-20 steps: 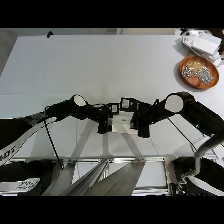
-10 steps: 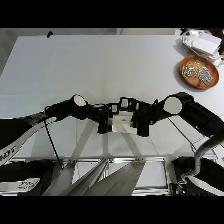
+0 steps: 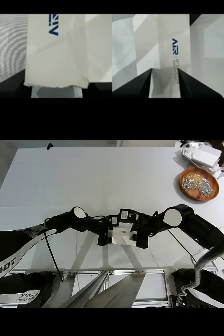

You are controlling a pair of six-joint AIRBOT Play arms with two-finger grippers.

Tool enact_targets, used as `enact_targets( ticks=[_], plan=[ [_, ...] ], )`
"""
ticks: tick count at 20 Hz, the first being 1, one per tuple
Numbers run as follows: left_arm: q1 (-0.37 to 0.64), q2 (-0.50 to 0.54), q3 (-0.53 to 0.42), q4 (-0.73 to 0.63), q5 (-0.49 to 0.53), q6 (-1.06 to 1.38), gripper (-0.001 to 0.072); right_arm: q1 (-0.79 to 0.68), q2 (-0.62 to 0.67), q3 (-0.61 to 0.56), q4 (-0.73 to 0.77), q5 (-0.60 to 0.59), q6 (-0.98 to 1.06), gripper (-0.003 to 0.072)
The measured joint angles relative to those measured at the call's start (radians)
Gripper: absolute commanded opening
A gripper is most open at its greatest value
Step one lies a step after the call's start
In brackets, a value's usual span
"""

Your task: Fold the box and place the chain.

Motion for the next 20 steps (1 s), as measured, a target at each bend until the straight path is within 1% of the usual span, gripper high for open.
enact_targets(
  ticks=[5,10,11,12,13,14,15,17,20],
  plan=[
    [0.000,0.000,0.000,0.000,0.000,0.000,0.0137,0.024,0.000,0.000,0.006,-0.034,0.001,0.0396],
    [0.000,0.000,0.000,0.000,0.000,-0.001,0.0137,0.030,-0.013,0.000,-0.040,-0.061,0.051,0.0395],
    [0.000,0.000,0.000,0.000,0.000,-0.002,0.0137,0.030,-0.014,0.000,-0.046,-0.068,0.056,0.0382],
    [0.000,0.000,0.000,0.000,0.000,-0.003,0.0137,0.031,-0.015,0.000,-0.050,-0.071,0.062,0.0336],
    [0.000,0.000,0.000,0.000,0.000,-0.003,0.0137,0.031,-0.016,0.000,-0.053,-0.074,0.065,0.0310],
    [0.000,0.000,0.000,0.000,0.000,-0.003,0.0137,0.031,-0.017,0.000,-0.056,-0.077,0.070,0.0306],
    [0.000,0.000,0.000,0.000,0.000,-0.003,0.0137,0.031,-0.017,0.000,-0.057,-0.080,0.070,0.0281],
    [0.000,0.000,0.000,-0.001,0.000,-0.004,0.0137,0.031,-0.018,0.000,-0.060,-0.084,0.072,0.0266],
    [0.000,0.000,0.000,-0.002,0.000,-0.003,0.0137,0.031,-0.018,0.000,-0.061,-0.089,0.076,0.0265]
  ],
)
